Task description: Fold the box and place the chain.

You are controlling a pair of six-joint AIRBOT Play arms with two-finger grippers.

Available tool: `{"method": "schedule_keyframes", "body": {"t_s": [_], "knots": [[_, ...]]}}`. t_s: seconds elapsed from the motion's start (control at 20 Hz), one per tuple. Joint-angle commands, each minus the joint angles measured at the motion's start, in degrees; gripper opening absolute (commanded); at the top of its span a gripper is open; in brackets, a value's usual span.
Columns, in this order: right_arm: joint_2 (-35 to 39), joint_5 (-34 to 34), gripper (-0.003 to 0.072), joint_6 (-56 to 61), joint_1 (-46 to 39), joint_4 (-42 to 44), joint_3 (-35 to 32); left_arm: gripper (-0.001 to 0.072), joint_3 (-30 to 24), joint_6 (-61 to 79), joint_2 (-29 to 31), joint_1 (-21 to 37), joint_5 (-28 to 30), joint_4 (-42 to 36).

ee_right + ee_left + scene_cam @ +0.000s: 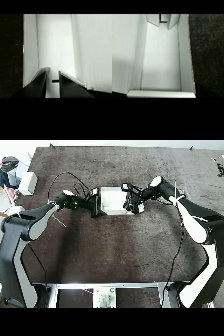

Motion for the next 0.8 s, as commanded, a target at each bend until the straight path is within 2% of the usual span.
{"method": "schedule_keyframes", "body": {"t_s": [0.0, 0.05, 0.1, 0.15, 0.35, 0.4, 0.45, 0.6, 0.7, 0.75], "knots": [[-0.5, -0.5, 0.0174, -0.1, 0.3, 1.2, 0.0, 0.0285, 0.0, 0.0, 0.0, 0.0, 0.0, 0.0], [-0.5, -0.5, 0.0174, -0.1, 0.3, 1.8, 0.0, 0.0285, 0.0, 0.0, 0.0, 0.0, 0.0, 0.0], [-0.5, -0.5, 0.0254, -0.1, 0.3, 2.4, 0.0, 0.0285, 0.0, 0.0, 0.0, 0.0, 0.0, 0.0], [-0.5, -0.9, 0.0370, -0.1, 0.3, 2.3, 0.0, 0.0286, 0.0, 0.0, 0.0, 0.0, 0.0, 0.0], [-0.5, -0.9, 0.0381, -0.1, 0.3, 2.0, 0.0, 0.0285, 0.0, 0.0, 0.0, 0.0, 0.0, 0.0], [-0.5, -0.9, 0.0583, -0.1, 0.3, 1.6, 0.0, 0.0285, 0.0, 0.0, 0.0, 0.0, 0.0, 0.0], [-0.5, -0.9, 0.0698, 0.0, 0.2, 0.9, 0.0, 0.0285, 0.0, 0.0, 0.0, 0.0, 0.0, 0.0], [-0.5, -0.9, 0.0687, 0.8, -0.1, -0.1, 0.0, 0.0285, 0.0, 0.0, 0.0, 0.0, 0.0, 0.0], [-0.4, -0.1, 0.0414, 2.0, -0.6, -0.2, 0.2, 0.0285, 0.0, 0.0, 0.0, 0.0, 0.0, 0.0], [-0.3, 0.7, 0.0309, 2.2, -1.1, -0.3, 0.3, 0.0285, 0.0, 0.0, 0.0, 0.0, 0.0, 0.0]]}}
